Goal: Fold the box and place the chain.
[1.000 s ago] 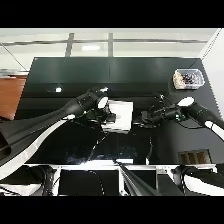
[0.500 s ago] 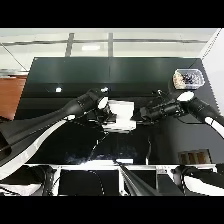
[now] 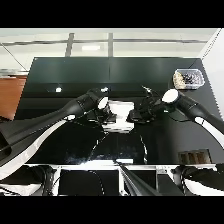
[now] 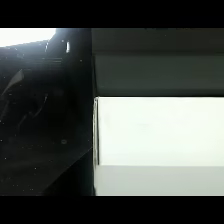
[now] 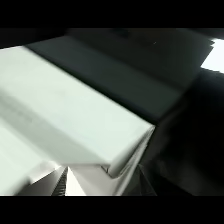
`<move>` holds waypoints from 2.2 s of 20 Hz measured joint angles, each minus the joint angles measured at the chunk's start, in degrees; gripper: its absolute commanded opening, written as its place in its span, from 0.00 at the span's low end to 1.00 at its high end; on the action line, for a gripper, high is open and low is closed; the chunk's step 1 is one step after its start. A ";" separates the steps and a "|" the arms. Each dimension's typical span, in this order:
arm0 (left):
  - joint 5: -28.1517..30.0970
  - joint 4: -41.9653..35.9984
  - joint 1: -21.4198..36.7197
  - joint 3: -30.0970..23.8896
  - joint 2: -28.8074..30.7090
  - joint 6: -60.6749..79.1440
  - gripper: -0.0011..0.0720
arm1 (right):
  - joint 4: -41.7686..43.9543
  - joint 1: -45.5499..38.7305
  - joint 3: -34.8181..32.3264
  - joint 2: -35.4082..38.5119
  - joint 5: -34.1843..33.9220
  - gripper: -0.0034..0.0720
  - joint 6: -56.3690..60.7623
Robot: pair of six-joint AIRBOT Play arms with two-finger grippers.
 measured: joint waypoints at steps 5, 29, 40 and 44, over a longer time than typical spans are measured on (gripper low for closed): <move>0.09 0.00 0.00 0.00 0.00 0.00 0.05 | -17.59 8.33 4.42 -0.90 -0.70 0.36 19.80; 0.02 -0.09 0.00 0.00 0.00 -0.13 0.05 | -27.56 13.90 11.08 -9.09 7.04 0.06 42.49; 0.15 0.00 0.00 0.00 0.02 -0.04 0.05 | -27.30 13.92 11.72 -9.22 6.67 0.06 42.69; 0.00 0.20 0.00 0.00 0.02 0.00 0.05 | -27.15 13.90 12.61 -9.07 5.62 0.61 42.45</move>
